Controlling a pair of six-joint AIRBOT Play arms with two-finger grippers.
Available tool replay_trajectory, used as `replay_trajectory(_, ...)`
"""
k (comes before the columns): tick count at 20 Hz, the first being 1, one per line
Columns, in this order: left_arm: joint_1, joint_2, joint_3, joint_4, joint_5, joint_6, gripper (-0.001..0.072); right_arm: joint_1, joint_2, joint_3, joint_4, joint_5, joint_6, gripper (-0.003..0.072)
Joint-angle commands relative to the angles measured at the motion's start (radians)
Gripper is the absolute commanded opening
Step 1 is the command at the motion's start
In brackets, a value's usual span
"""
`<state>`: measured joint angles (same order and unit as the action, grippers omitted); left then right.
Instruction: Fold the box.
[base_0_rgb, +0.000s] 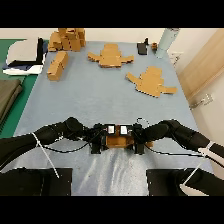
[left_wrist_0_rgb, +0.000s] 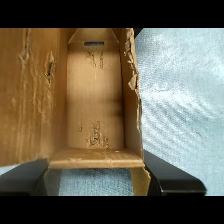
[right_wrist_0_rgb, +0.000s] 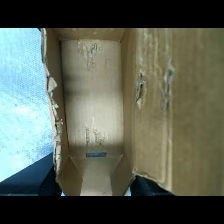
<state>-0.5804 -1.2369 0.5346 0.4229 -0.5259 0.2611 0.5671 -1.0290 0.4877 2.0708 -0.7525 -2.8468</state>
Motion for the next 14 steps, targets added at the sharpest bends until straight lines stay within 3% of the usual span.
replay_trajectory(1, 0.000, 0.000, 0.000, 0.000, 0.000, 0.000, 0.0463, 0.001, 0.000, 0.000, 0.013, -0.016, 0.000, 0.0530)
replay_trajectory(3, 0.000, 0.000, 0.000, 0.000, 0.000, 0.000, 0.0463, 0.000, 0.000, 0.001, 0.034, -0.018, 0.004, 0.0531)
replay_trajectory(4, 0.000, 0.000, 0.000, 0.000, 0.000, 0.000, 0.0463, 0.000, 0.001, 0.001, 0.036, -0.014, 0.004, 0.0683)
replay_trajectory(5, 0.000, -0.001, 0.000, 0.000, 0.000, 0.000, 0.0463, 0.000, 0.002, 0.002, 0.037, -0.013, 0.004, 0.0720)
replay_trajectory(9, 0.000, -0.001, 0.000, 0.000, 0.000, 0.000, 0.0463, 0.000, 0.026, 0.003, -0.009, -0.014, 0.158, 0.0720)
replay_trajectory(14, 0.000, 0.000, 0.000, 0.000, 0.000, 0.000, 0.0463, 0.000, 0.145, 0.003, -0.231, -0.046, 0.503, 0.0720)
